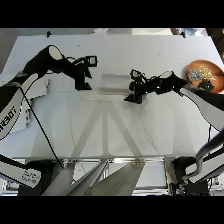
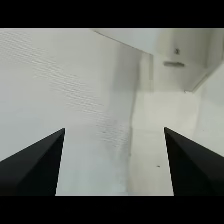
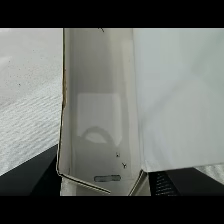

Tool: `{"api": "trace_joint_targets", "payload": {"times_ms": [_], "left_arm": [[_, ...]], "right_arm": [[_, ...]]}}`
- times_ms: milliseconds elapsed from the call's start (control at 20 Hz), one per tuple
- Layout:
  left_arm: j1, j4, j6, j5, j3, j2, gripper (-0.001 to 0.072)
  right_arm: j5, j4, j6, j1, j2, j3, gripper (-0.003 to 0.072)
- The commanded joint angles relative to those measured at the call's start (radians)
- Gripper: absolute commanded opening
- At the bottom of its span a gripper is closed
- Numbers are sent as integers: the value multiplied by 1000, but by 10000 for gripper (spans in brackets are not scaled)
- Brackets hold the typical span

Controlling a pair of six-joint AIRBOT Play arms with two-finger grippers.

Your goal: Fold the box and place the chain.

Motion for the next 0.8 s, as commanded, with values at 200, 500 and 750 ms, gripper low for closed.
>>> {"api": "trace_joint_targets", "payload": {"times_ms": [200,500,750], "left_arm": [[-3,-138,190,47,-98,0,711],[-19,-179,238,41,-100,-1,710],[-34,-167,255,-14,-101,-13,708]], "right_arm": [[0,0,0,0,0,1,435],[0,0,0,0,0,1,435],[0,0,0,0,0,1,435]]}}
